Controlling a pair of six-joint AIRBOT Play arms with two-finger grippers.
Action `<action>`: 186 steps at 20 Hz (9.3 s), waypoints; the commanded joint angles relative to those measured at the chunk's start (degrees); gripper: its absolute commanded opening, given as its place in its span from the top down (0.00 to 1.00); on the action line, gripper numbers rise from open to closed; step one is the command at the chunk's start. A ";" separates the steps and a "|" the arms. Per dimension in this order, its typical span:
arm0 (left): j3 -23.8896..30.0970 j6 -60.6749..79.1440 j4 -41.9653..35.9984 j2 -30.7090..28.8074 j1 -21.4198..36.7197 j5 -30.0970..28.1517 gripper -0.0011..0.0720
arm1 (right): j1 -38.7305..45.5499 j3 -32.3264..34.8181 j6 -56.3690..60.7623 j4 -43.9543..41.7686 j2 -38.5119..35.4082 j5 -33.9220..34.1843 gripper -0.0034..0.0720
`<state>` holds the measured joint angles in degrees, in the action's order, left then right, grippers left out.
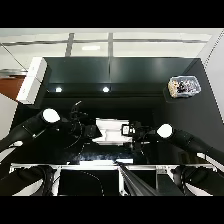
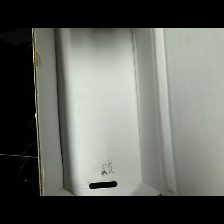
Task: Fold the box and place the chain.
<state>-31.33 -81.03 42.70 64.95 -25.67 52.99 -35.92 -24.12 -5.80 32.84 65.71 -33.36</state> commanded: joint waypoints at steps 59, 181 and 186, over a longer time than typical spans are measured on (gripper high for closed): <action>-19.65 -55.98 45.09 13.03 -26.01 8.76 0.69 | -0.02 -0.04 0.00 0.02 0.00 0.02 0.33; -22.14 -56.78 45.99 15.02 -26.43 11.80 0.95 | 25.64 4.37 63.30 -12.92 0.81 -23.65 0.90; -22.14 -56.78 45.99 15.02 -26.43 11.82 0.95 | 24.37 -0.09 61.48 -8.87 0.81 -31.17 0.03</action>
<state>-53.49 -137.82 88.68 79.96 -52.07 64.84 -10.28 -22.06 57.80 23.77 66.26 -60.86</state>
